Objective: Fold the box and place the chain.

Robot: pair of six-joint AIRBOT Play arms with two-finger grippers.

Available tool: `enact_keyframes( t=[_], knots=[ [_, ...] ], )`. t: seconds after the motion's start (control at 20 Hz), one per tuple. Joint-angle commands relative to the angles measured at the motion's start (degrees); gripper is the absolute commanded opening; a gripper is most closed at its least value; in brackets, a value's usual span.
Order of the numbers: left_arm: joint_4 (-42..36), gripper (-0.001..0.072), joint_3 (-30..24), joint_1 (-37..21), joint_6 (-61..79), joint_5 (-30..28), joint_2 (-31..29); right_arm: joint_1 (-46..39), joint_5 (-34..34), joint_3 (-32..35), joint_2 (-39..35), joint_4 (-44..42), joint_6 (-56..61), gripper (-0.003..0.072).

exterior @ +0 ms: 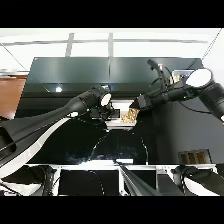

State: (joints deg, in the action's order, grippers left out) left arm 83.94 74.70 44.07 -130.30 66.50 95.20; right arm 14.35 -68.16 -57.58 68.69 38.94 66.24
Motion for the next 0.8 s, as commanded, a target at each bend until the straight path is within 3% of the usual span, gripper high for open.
enact_keyframes(
  t=[0.0,0.1,0.15,0.2,0.35,0.6,0.75],
  knots=[
    [0.0,0.0027,0.0,0.0,0.0,0.0,0.0,1.2,5.9,3.1,1.6,1.4,-0.3,0.0015],
    [0.0,0.0027,0.0,0.0,0.0,0.0,0.0,2.3,8.8,3.2,2.3,3.6,0.2,0.0017],
    [0.0,0.0027,0.0,0.0,0.0,0.0,0.0,2.3,9.3,3.2,2.4,3.5,0.3,0.008],
    [0.0,0.0028,0.0,0.0,0.0,0.0,0.0,2.3,9.3,3.2,2.4,3.5,0.6,0.0234],
    [0.0,0.0027,0.0,0.0,0.0,0.0,0.0,-2.5,4.2,1.9,0.9,6.9,2.6,0.0248],
    [0.0,0.0027,0.0,-0.1,-0.5,-0.2,0.0,-21.0,-1.3,2.3,-8.0,18.3,2.6,0.0247],
    [0.0,0.0031,0.0,-0.1,-2.0,0.0,0.0,-26.4,-1.6,4.7,-9.5,18.0,2.6,0.0247]
  ],
)
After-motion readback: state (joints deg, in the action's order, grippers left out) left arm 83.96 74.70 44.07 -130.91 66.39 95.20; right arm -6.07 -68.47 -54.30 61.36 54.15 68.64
